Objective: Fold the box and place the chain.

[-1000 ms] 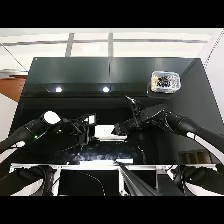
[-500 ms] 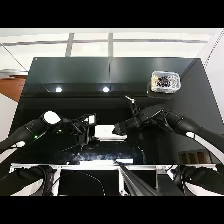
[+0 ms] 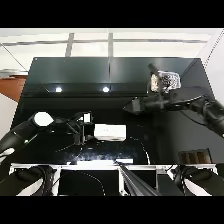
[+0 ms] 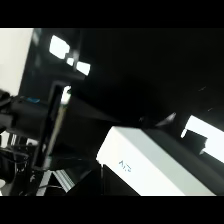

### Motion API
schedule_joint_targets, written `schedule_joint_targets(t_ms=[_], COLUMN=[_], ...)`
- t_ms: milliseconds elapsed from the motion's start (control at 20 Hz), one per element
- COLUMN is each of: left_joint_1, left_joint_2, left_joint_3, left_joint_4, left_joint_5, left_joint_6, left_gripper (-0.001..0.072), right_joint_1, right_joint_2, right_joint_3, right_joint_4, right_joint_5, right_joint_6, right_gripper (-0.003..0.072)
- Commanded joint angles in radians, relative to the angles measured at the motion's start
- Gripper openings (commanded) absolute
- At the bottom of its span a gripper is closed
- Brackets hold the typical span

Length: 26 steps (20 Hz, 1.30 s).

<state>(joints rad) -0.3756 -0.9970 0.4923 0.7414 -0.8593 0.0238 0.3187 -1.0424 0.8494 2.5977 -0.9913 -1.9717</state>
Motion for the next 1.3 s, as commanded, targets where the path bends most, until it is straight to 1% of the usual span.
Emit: schedule_joint_targets(t_ms=[0,150,250,300,400,500,650,750,950,1150,1250], left_joint_1=[0.013,-0.042,-0.097,-0.125,-0.153,-0.172,-0.219,-0.238,-0.243,-0.243,-0.243], left_joint_2=[0.103,0.117,0.097,0.072,-0.005,-0.091,-0.172,-0.192,-0.217,-0.226,-0.226], left_joint_3=[0.004,0.031,0.053,0.069,0.105,0.14,0.182,0.19,0.19,0.19,0.19], left_joint_4=[0.003,-0.021,-0.029,-0.029,-0.051,-0.105,-0.103,-0.104,-0.103,-0.103,-0.102], left_joint_5=[-0.091,-0.076,0.016,0.055,0.085,0.09,0.093,0.097,0.069,0.097,0.09], left_joint_6=[-0.085,-0.12,-0.122,-0.122,-0.122,-0.121,-0.119,-0.119,-0.122,-0.121,-0.121], left_gripper=[0.0714,0.0713,0.071,0.0709,0.0708,0.0708,0.0709,0.0708,0.0708,0.0709,0.0709], right_joint_1=[-0.069,-0.069,-0.069,-0.069,-0.069,-0.069,-0.069,-0.069,-0.069,-0.069,-0.069], right_joint_2=[0.042,0.042,0.042,0.042,0.042,0.042,0.042,0.042,0.042,0.042,0.042], right_joint_3=[0.008,0.008,0.008,0.008,0.008,0.008,0.008,0.008,0.008,0.008,0.008], right_joint_4=[-0.015,-0.015,-0.016,-0.016,-0.016,-0.016,-0.018,-0.026,-0.045,-0.045,-0.045], right_joint_5=[-0.003,0.007,0.007,0.007,0.006,0.006,0.001,0.0,0.0,0.0,0.0], right_joint_6=[0.0,0.0,0.0,0.0,0.0,0.0,0.0,0.0,0.001,0.001,0.0], right_gripper=[0.0025,0.0025,0.0025,0.0026,0.0026,0.0026,0.0025,0.0025,0.0025,0.0026,0.0025])
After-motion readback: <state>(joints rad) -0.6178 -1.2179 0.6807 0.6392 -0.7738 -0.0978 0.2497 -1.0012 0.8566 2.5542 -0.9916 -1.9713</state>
